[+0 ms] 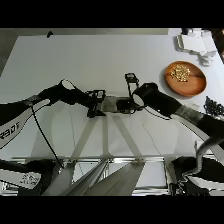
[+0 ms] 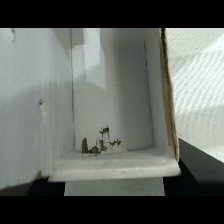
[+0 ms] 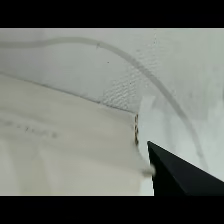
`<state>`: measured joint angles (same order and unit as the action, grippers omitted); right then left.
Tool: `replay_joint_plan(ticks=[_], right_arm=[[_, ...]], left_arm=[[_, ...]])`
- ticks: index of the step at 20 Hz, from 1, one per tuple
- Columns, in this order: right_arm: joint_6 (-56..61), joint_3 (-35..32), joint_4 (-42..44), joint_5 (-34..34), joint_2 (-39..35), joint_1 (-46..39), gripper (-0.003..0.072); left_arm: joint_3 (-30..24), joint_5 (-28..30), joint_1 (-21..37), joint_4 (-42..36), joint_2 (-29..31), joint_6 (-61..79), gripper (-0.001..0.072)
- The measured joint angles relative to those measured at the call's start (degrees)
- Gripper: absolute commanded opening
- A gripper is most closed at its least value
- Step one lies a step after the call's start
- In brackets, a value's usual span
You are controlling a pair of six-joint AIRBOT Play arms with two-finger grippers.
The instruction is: Fold the box and place the chain.
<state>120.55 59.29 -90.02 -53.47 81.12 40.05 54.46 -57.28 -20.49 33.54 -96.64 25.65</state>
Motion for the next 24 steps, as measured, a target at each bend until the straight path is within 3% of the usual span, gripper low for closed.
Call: replay_joint_plan(ticks=[5, 9, 10, 11, 12, 17, 24], right_arm=[[-11.6, 0.1, 0.3, -8.5, -12.7, -2.7, 0.0584], [-21.6, 0.1, 0.2, -10.3, -19.7, -14.7, 0.0586], [-23.7, 0.1, 0.2, -9.6, -20.3, -19.2, 0.0603], [-25.9, 0.1, 0.2, -8.1, -20.3, -23.5, 0.0685], [-28.2, 0.1, 0.2, -6.1, -20.0, -28.0, 0.0699], [-34.6, 5.5, 0.3, 2.1, -8.2, -44.6, 0.0701], [-35.5, 22.9, 1.6, 5.4, 17.4, -51.6, 0.0675]], left_arm=[[0.0, 0.0, 0.0, 0.0, 0.0, -0.1, 0.0076], [0.0, 0.0, 0.0, -0.1, 0.0, -0.2, 0.0076], [0.0, 0.0, 0.0, -0.1, 0.0, -0.2, 0.0076], [0.0, 0.0, 0.0, -0.1, 0.0, -0.2, 0.0076], [0.0, 0.0, 0.0, -0.1, 0.0, -0.2, 0.0076], [0.0, 0.0, 0.0, -0.1, 0.0, -0.2, 0.0076], [0.0, 0.0, 0.0, -0.1, 0.0, -0.2, 0.0076]])
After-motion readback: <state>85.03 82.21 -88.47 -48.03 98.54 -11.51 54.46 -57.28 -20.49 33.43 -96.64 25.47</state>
